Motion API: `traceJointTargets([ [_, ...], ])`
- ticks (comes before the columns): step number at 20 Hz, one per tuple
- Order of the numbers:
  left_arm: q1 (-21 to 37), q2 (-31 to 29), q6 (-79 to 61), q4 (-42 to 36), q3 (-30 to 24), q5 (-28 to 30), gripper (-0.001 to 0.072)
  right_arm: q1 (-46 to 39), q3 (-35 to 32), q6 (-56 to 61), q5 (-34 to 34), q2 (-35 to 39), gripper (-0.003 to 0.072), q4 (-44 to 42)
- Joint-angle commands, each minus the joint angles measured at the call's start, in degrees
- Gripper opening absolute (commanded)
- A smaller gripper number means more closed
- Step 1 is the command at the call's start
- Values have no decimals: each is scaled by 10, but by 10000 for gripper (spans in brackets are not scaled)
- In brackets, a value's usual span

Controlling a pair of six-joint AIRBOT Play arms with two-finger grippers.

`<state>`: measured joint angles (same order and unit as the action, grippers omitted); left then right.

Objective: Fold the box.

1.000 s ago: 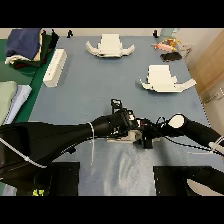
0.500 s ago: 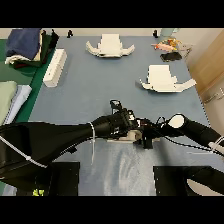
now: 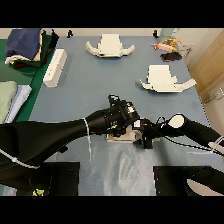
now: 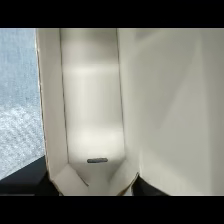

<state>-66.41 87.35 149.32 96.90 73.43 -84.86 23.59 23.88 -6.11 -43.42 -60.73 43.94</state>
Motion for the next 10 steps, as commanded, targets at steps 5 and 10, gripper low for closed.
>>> traceJointTargets([
  [5,22,-26,-46,-40,46,-17,545,0,0,0,0,0,504,0],
  [10,42,-38,-112,-72,66,-114,409,0,0,0,0,0,504,0],
])
